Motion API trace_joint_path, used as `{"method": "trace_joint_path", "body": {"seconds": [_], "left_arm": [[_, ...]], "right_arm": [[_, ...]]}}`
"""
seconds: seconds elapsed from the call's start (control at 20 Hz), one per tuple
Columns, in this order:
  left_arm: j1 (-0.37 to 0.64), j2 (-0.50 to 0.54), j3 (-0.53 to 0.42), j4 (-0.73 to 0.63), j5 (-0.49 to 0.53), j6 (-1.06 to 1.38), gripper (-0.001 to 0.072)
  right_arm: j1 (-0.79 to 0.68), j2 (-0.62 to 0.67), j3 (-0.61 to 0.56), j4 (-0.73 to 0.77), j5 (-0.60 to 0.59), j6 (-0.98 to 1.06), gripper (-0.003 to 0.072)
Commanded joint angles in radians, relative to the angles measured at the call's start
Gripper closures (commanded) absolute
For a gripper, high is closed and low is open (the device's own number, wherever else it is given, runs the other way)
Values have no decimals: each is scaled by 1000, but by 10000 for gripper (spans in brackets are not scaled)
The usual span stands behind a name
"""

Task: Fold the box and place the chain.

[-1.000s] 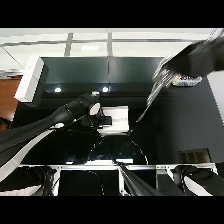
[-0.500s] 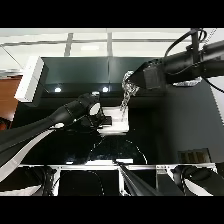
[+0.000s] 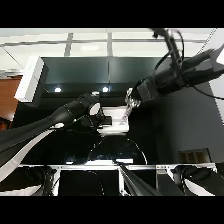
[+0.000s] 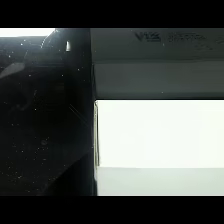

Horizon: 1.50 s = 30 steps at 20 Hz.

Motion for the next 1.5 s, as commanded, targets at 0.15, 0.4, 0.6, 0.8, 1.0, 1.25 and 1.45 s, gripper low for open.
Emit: {"method": "trace_joint_path", "body": {"seconds": [0.15,0.4,0.6,0.8,1.0,1.25,1.45], "left_arm": [[1,0,0,0,1,0,683],[1,0,0,0,1,0,683],[1,0,0,1,2,0,683],[1,0,0,1,8,0,683],[1,0,0,1,7,0,683],[1,0,0,1,8,0,683],[1,0,0,0,7,0,683]], "right_arm": [[1,-4,-221,140,-120,0,676],[1,-5,-276,216,-250,-12,675],[5,-11,-351,172,-263,14,675],[28,-24,-490,176,-375,23,675],[63,-74,-510,175,-454,26,674],[19,-71,-500,124,-400,23,424],[-133,2,-501,-49,-292,34,424]]}}
